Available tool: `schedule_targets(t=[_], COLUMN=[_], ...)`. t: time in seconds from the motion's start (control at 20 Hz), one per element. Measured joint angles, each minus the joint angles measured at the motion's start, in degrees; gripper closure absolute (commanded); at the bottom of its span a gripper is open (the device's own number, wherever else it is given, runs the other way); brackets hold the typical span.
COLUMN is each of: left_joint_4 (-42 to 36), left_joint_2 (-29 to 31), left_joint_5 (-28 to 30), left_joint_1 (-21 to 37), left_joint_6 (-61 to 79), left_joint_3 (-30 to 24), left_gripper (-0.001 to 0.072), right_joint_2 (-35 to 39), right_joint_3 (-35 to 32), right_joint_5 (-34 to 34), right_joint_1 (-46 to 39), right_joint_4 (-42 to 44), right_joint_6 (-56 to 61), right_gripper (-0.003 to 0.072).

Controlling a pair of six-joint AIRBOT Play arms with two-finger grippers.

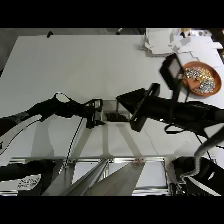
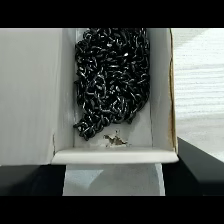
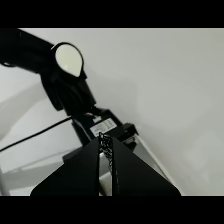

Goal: Fold the box and place the chain.

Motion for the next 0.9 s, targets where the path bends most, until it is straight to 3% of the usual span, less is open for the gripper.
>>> schedule_targets(t=[0.45, 0.6, 0.8, 0.9], left_joint_4=[0.00, 0.00, 0.00, 0.00], left_joint_2=[0.00, 0.00, 0.00, 0.00], left_joint_5=[-0.13, -0.13, -0.13, -0.13], left_joint_1=[0.00, 0.00, 0.00, 0.00], left_joint_6=[0.00, 0.00, 0.00, 0.00], left_joint_3=[0.00, 0.00, 0.00, 0.00], left_gripper=[0.0505, 0.0505, 0.0505, 0.0505], right_joint_2=[-18.78, -21.68, -22.45, -22.58], right_joint_3=[0.00, 0.00, 1.05, 3.19], right_joint_5=[0.04, 0.26, 0.70, 4.07], right_joint_1=[2.38, 2.47, 0.83, -1.29], right_joint_4=[0.63, -0.57, -2.21, -2.67], right_joint_6=[-4.87, -5.09, -5.22, -5.33], right_gripper=[0.0658, 0.0448, 0.0443, 0.0446])
